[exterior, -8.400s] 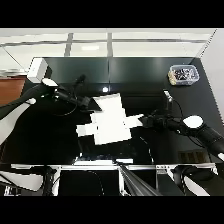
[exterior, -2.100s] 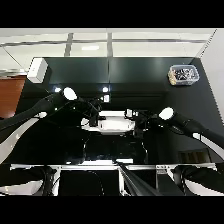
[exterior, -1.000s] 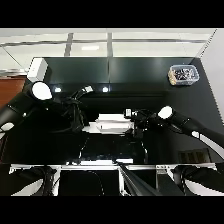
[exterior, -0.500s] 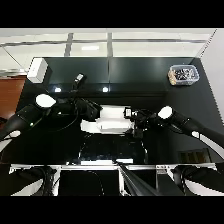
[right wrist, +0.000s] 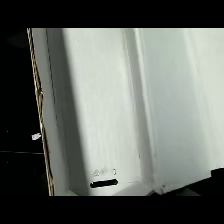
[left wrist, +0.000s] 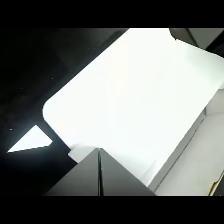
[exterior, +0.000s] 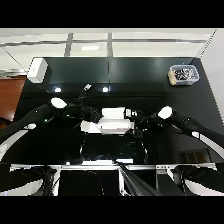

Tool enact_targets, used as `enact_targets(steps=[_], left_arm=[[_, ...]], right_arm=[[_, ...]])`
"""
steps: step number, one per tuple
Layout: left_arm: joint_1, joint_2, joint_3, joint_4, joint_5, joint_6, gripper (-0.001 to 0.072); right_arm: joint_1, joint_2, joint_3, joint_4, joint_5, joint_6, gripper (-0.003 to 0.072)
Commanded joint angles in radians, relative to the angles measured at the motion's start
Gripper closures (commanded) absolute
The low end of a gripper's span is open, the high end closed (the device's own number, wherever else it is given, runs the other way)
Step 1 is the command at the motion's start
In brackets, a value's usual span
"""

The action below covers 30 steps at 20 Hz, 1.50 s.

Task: Fold the box and place the chain.

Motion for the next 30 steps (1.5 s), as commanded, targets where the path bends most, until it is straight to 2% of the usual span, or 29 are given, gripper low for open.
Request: enact_targets(steps=[1, 4, 7, 9, 11, 13, 14, 15, 16, 20, 24, 26, 29, 30], left_arm=[[0.008, -0.019, 0.003, 0.008, -0.045, 0.021, 0.0686], [0.068, 0.051, 0.048, 0.079, -0.082, 0.020, 0.0687], [0.171, 0.226, 0.055, 0.128, -0.143, -0.001, 0.0687], [0.215, 0.334, 0.004, 0.130, -0.209, 0.026, 0.0686], [0.221, 0.401, -0.093, 0.041, -0.288, 0.254, 0.0682], [0.215, 0.404, -0.166, 0.007, -0.372, 0.539, 0.0682], [0.207, 0.402, -0.191, 0.046, -0.360, 0.693, 0.0611], [0.192, 0.401, -0.211, 0.085, -0.308, 0.806, 0.0265], [0.175, 0.394, -0.220, 0.132, -0.219, 0.817, 0.0001], [0.080, 0.338, -0.213, 0.192, -0.017, 0.829, 0.0001], [-0.017, 0.220, -0.140, 0.196, -0.011, 0.772, 0.0021], [-0.029, 0.163, -0.102, 0.231, -0.017, 0.702, 0.0021], [-0.031, 0.145, -0.087, 0.243, -0.036, 0.690, 0.0024], [-0.031, 0.145, -0.087, 0.243, -0.047, 0.690, 0.0074]], right_arm=[[0.000, 0.000, 0.001, 0.002, -0.002, 0.002, 0.0549], [0.000, 0.000, 0.001, 0.002, -0.002, 0.002, 0.0549], [0.000, 0.000, 0.001, 0.002, -0.002, 0.002, 0.0549], [0.000, 0.000, 0.001, 0.002, -0.002, 0.002, 0.0549], [0.000, 0.000, 0.001, 0.002, -0.002, 0.002, 0.0549], [0.000, 0.000, 0.001, 0.002, -0.002, 0.002, 0.0549], [0.000, 0.000, 0.001, 0.002, -0.002, 0.002, 0.0549], [0.000, 0.000, 0.001, 0.002, -0.002, 0.002, 0.0549], [0.000, 0.000, 0.001, 0.002, -0.002, 0.002, 0.0549], [0.000, 0.000, 0.001, 0.002, -0.002, 0.002, 0.0549], [0.000, 0.000, 0.001, 0.002, -0.002, 0.002, 0.0549], [0.000, 0.000, 0.001, 0.002, -0.002, 0.002, 0.0550], [0.000, 0.000, 0.001, 0.002, -0.002, 0.002, 0.0549], [0.000, 0.000, 0.001, 0.002, -0.002, 0.002, 0.0549]])
